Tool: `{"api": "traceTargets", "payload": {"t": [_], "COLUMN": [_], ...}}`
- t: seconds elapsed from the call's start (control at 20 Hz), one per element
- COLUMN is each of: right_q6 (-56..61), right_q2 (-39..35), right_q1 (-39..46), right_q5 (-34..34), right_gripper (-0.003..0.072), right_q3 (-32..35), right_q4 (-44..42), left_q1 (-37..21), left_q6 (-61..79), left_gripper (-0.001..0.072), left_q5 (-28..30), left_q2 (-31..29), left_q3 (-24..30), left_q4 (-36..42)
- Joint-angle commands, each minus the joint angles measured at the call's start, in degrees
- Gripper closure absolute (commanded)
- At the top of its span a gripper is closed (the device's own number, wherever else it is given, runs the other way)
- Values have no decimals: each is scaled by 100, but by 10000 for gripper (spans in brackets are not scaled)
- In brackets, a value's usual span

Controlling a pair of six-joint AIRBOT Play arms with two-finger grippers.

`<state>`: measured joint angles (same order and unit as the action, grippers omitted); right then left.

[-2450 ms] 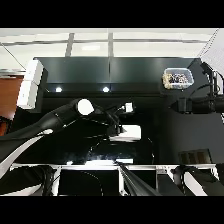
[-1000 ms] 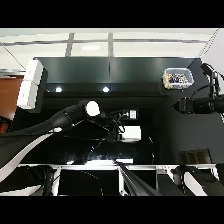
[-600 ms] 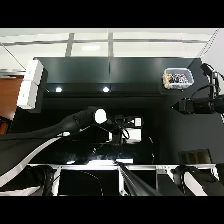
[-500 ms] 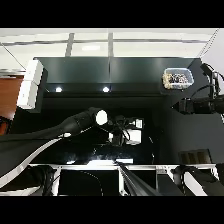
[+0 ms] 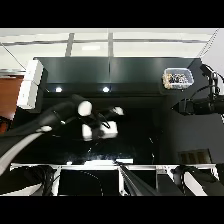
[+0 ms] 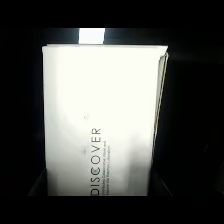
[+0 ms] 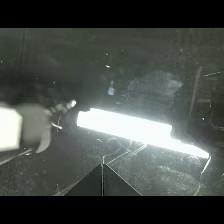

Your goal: Fold the box and place the chain.

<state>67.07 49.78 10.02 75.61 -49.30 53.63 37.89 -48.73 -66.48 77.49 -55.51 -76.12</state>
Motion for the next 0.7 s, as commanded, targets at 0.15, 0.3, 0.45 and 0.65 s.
{"api": "traceTargets", "payload": {"t": [0.15,0.3,0.45,0.65], "right_q6": [2,0,0,9], "right_q2": [-2,-2,-2,-2], "right_q1": [0,0,0,0], "right_q5": [9,22,20,-13], "right_gripper": [665,665,664,665], "right_q3": [-2,-2,-2,-2], "right_q4": [-2,0,-2,-2], "left_q1": [-3215,-4728,-6015,-7257], "left_q6": [-1513,-1471,-1447,-1209], "left_gripper": [363,363,350,351], "left_q5": [-1412,-1735,-1464,-560], "left_q2": [-968,-1189,-1283,-1281], "left_q3": [264,407,402,402], "left_q4": [-675,-809,-859,-870]}}
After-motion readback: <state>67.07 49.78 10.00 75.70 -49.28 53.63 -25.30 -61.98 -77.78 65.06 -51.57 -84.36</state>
